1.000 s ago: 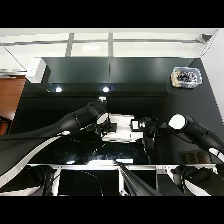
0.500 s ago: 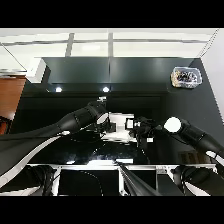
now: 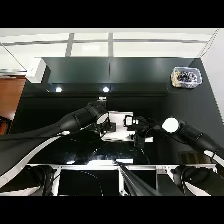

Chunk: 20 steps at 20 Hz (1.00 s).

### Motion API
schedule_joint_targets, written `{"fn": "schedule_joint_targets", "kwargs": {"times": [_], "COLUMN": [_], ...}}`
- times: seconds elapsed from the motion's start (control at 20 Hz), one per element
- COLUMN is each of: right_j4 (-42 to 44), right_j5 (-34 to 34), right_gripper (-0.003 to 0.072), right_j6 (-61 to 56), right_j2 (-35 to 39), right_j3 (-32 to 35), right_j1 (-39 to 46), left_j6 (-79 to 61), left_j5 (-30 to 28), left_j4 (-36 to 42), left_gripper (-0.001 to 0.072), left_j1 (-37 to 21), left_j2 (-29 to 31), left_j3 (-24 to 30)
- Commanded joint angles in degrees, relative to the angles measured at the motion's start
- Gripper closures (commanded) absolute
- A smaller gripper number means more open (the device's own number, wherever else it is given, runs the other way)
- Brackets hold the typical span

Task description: Fold the box and place the chain.

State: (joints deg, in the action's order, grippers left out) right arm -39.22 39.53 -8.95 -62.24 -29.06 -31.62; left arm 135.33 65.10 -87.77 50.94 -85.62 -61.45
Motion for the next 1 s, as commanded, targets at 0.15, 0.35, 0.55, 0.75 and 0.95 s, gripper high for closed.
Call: {"fn": "schedule_joint_targets", "kwargs": {"times": [0.15,0.35,0.55,0.75,0.95], "right_j4": [-1.27,-17.64,-26.23,-16.90,-6.19], "right_j5": [-0.66,12.41,17.86,20.50,24.76], "right_gripper": [0.0672,0.0672,0.0672,0.0672,0.0672], "right_j6": [-5.35,-35.26,-70.14,-75.67,-66.16], "right_j2": [0.70,7.78,11.21,8.26,-0.37], "right_j3": [-0.04,-3.78,-3.30,3.21,6.58], "right_j1": [0.39,8.52,30.69,42.80,39.23], "left_j6": [-0.09,-0.09,-0.09,-0.09,-0.09], "left_j5": [-0.02,-0.02,0.11,-0.09,-0.09], "left_j4": [0.13,0.11,0.15,-0.28,-0.28], "left_gripper": [0.0685,0.0685,0.0685,0.0684,0.0684], "left_j1": [0.04,0.04,0.04,0.02,0.02], "left_j2": [-0.04,-0.04,-0.04,-0.04,-0.04], "left_j3": [0.02,0.02,0.02,0.02,0.02]}}
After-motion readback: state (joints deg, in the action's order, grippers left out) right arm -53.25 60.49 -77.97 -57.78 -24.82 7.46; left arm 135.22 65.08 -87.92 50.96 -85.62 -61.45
